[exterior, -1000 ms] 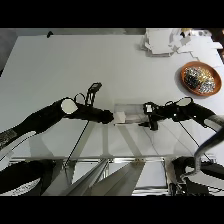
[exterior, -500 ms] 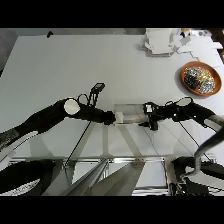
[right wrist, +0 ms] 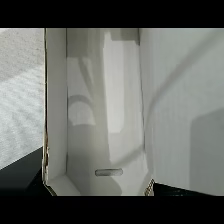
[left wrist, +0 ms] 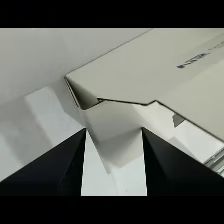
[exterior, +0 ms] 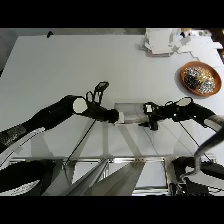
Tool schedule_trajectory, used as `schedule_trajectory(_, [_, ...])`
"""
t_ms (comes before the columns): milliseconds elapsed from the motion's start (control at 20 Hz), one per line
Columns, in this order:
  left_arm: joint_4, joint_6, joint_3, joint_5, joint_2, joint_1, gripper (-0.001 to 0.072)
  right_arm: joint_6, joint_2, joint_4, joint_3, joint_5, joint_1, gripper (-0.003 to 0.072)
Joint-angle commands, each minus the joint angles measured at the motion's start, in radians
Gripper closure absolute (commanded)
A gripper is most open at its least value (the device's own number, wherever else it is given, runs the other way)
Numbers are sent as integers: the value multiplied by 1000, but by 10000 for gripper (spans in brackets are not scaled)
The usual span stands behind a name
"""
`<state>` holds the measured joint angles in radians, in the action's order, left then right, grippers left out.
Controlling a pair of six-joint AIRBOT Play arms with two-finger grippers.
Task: Fold the box and place the chain.
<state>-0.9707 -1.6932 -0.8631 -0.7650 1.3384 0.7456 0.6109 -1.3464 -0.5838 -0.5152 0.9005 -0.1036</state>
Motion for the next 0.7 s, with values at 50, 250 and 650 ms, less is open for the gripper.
schedule_trajectory(50, [-108,-196,-49,-49,21,19,316,0,0,0,0,0,0,242])
schedule_trajectory(250, [-183,-287,-107,-77,56,50,316,0,0,1,0,0,0,242])
schedule_trajectory(650, [-384,-536,-249,-258,163,105,316,0,0,1,0,0,0,242])
